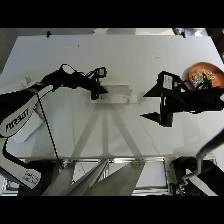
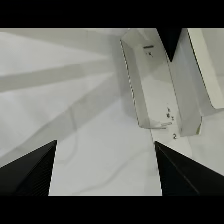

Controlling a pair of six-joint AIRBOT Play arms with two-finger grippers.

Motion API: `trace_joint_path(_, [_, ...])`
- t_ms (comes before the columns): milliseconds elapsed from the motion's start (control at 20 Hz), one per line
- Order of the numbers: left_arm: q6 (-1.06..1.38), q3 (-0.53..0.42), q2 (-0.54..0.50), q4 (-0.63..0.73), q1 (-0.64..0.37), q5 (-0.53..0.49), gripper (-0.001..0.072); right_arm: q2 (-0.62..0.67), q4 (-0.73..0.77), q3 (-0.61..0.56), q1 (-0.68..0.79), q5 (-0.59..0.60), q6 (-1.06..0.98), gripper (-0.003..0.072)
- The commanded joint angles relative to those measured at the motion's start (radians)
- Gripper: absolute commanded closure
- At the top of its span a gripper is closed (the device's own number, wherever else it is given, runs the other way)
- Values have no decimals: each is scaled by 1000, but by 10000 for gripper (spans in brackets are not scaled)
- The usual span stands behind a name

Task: Fold the box and place the chain.

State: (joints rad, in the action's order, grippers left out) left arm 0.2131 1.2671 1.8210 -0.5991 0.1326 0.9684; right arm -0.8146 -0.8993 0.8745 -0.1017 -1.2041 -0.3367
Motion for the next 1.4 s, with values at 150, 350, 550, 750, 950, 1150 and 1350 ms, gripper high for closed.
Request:
trace_joint_path(150, [0,1,0,0,0,0,701,-137,29,-172,-2,184,232,-10])
trace_joint_path(350, [0,1,0,0,0,0,701,-334,159,-213,-3,335,377,-10])
trace_joint_path(550, [0,0,0,0,0,0,701,-500,385,-213,-19,595,489,-10])
trace_joint_path(750, [0,1,0,0,0,0,701,-575,557,-213,-34,743,607,-10])
trace_joint_path(950, [0,1,0,0,0,0,701,-578,666,-211,-34,811,666,-10])
trace_joint_path(1150, [0,0,0,0,0,0,701,-578,718,-201,-33,798,763,-9])
trace_joint_path(1350, [0,0,0,0,0,0,695,-578,716,-199,-33,792,817,-9])
